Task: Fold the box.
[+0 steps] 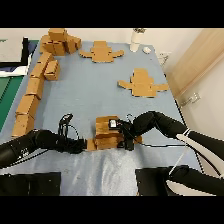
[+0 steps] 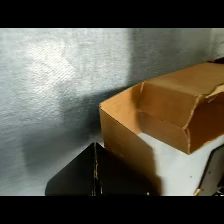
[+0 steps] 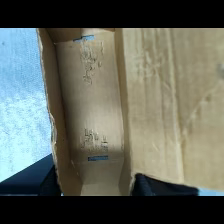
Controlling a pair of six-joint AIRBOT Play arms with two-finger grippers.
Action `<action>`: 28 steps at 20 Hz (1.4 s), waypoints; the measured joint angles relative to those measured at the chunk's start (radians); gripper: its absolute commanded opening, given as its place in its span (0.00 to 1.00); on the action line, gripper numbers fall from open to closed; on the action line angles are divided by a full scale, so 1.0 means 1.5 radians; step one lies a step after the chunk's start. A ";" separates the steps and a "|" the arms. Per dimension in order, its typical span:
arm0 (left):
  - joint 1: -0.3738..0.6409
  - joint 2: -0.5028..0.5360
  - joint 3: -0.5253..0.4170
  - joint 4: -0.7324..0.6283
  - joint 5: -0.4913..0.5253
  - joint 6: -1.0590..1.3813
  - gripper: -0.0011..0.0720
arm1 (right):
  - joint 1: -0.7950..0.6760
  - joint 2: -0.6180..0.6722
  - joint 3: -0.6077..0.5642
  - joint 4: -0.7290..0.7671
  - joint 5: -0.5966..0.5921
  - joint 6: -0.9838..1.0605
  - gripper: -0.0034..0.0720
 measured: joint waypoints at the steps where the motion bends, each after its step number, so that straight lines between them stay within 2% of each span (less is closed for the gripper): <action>1: -0.002 -0.001 0.005 -0.009 0.000 0.007 0.04 | 0.000 0.000 0.000 0.000 0.000 0.000 0.71; 8: -0.008 -0.004 0.074 -0.022 -0.032 0.051 0.04 | 0.000 0.000 0.000 0.000 0.000 0.000 0.71; 9: -0.008 -0.004 0.081 -0.015 -0.035 0.056 0.17 | 0.000 0.000 0.000 0.000 0.000 0.000 0.71; 10: -0.008 -0.004 0.088 -0.010 -0.036 0.062 0.37 | 0.000 0.000 0.000 0.000 0.000 0.000 0.71; 15: -0.009 -0.009 0.106 0.003 -0.041 0.070 0.36 | 0.000 0.000 0.000 0.000 0.000 0.000 0.71; 25: -0.009 -0.019 0.117 -0.041 -0.042 0.102 0.37 | 0.000 0.000 0.000 0.000 0.000 0.000 0.71; 26: -0.009 -0.021 0.117 -0.046 -0.041 0.103 0.51 | 0.000 0.000 0.000 0.000 0.000 0.000 0.71; 27: -0.009 -0.024 0.117 -0.050 -0.042 0.105 0.76 | 0.000 0.000 0.000 0.000 0.000 0.000 0.71; 28: -0.010 -0.030 0.117 -0.057 -0.041 0.106 0.76 | 0.000 0.000 0.000 0.000 0.000 0.000 0.71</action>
